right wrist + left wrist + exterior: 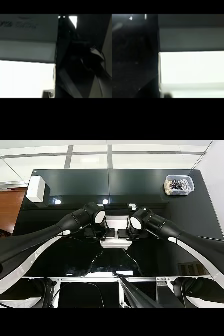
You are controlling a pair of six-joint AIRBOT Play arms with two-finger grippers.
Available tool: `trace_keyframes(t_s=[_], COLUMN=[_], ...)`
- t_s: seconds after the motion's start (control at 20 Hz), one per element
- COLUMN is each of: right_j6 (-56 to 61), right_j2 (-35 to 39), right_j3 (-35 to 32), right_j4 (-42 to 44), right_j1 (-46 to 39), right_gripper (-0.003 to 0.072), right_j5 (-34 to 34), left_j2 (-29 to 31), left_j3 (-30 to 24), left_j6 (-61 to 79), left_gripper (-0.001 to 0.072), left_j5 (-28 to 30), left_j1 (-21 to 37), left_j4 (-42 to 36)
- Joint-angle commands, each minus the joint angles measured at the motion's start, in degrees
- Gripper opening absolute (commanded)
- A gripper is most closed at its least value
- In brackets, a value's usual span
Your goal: Fold the box and place the chain.
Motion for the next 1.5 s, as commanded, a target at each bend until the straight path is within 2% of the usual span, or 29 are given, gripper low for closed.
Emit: trace_keyframes(t_s=[0.0,0.05,0.1,0.15,0.2,0.7,1.05,1.1,1.2,1.35,1.4,1.45], right_j6=[-0.2,-0.2,-0.2,0.1,0.5,-0.9,0.1,0.1,0.1,0.2,0.2,0.2], right_j2=[-0.1,-0.1,-0.1,-0.1,-0.1,-0.1,-3.4,-3.4,-3.4,-3.4,-3.4,-3.4], right_j3=[0.0,0.0,0.0,0.0,0.1,0.9,0.9,0.9,0.9,0.9,0.9,1.0], right_j4=[0.8,0.8,0.9,1.2,1.3,2.5,2.5,2.5,2.5,2.6,2.8,2.8], right_j1=[0.0,0.0,0.0,0.0,0.0,0.0,0.4,0.4,0.4,0.4,0.4,0.4], right_gripper=[0.0013,0.0014,0.005,0.0225,0.0278,0.0275,0.0272,0.023,0.0055,0.0058,0.0089,0.0201], right_j5=[-0.5,-0.5,-0.6,-0.7,-0.6,0.4,3.0,3.0,3.0,3.1,3.1,3.2], left_j2=[0.0,0.0,0.0,0.0,0.0,0.0,0.0,0.0,0.0,0.0,0.0,0.0], left_j3=[0.0,0.0,0.0,0.0,0.0,0.0,0.0,0.0,0.0,0.0,0.0,0.0], left_j6=[0.2,0.2,0.2,0.2,0.2,0.2,0.2,0.2,0.2,0.2,0.2,0.2], left_gripper=[0.0025,0.0025,0.0025,0.0025,0.0025,0.0025,0.0025,0.0025,0.0025,0.0025,0.0026,0.0025], left_j5=[0.0,0.0,0.0,0.0,0.0,0.0,-0.1,-0.1,0.0,0.0,0.0,-0.1], left_j1=[0.0,0.0,0.0,0.0,0.0,0.0,0.0,0.0,0.0,0.0,0.0,0.0], left_j4=[0.2,0.2,0.2,0.2,0.2,0.2,0.2,0.2,0.2,0.2,0.2,0.2])
